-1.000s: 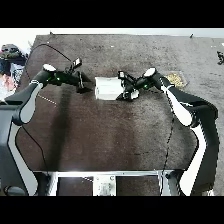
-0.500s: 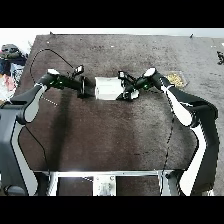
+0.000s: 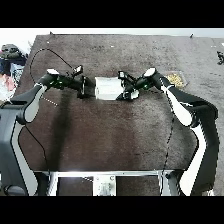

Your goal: Fold the box and place the chain.

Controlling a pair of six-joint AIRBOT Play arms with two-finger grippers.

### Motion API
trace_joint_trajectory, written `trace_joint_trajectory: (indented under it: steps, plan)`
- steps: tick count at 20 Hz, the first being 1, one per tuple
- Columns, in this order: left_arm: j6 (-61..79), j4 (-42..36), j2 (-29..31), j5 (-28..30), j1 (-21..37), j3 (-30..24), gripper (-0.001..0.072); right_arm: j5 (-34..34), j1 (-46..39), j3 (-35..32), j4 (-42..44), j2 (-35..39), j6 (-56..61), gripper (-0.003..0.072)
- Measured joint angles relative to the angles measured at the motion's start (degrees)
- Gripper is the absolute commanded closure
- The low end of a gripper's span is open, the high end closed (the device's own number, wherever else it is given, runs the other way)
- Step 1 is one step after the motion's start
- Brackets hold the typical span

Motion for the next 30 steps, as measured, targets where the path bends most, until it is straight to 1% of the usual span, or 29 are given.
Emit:
trace_joint_trajectory:
  steps: [12, 19, 22, 30]
  plan:
    - [2.01, -0.22, -1.03, -0.55, -1.05, 0.02, -0.0011, 0.0, 0.0, 0.0, 0.0, 0.0, -0.02, 0.0148]
    - [4.28, -1.31, -1.57, 1.18, -2.62, 0.0, -0.0011, -0.02, 0.0, 0.0, 0.0, 0.0, 0.0, 0.0148]
    - [4.57, -1.64, -1.77, 3.06, -3.56, 0.0, -0.0011, -0.02, 0.0, 0.0, 0.0, 0.0, 0.0, 0.0148]
    - [4.81, -1.68, -3.04, 5.55, -4.2, 0.0, -0.0011, -0.02, 0.0, 0.0, 0.0, 0.0, 0.02, 0.0148]
